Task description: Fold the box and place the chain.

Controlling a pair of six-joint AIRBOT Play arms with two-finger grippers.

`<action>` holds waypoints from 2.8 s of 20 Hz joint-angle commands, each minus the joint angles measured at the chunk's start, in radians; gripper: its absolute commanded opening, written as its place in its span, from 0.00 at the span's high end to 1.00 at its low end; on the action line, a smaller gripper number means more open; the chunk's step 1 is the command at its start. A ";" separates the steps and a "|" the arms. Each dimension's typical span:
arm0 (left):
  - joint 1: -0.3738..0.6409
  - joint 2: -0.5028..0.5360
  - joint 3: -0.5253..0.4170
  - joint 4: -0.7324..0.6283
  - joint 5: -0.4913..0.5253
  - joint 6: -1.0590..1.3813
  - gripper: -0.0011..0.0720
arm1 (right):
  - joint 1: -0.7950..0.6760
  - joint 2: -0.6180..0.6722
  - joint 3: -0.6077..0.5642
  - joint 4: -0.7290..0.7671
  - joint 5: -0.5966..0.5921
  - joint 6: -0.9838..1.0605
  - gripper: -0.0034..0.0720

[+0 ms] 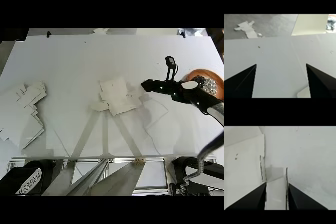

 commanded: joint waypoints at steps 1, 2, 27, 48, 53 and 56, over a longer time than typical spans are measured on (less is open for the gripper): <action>0.000 0.000 0.001 0.000 0.000 0.000 0.03 | -0.055 0.041 0.009 -0.147 0.063 0.180 0.50; 0.000 0.000 0.001 0.000 0.000 0.000 0.03 | -0.083 0.046 0.034 -0.240 0.122 0.217 0.50; 0.000 0.000 0.001 0.000 0.000 0.000 0.03 | -0.038 -0.577 0.739 -0.523 0.853 0.066 0.94; 0.000 0.000 0.001 0.000 0.000 0.000 0.03 | -0.068 0.104 0.188 -0.088 0.398 -0.275 0.94; 0.000 0.000 0.001 0.000 0.000 0.000 0.03 | -0.066 0.086 -0.148 0.338 0.049 -0.728 0.95; 0.000 0.000 0.001 0.000 0.000 0.000 0.03 | -0.071 0.031 -0.171 0.363 0.052 -0.804 0.95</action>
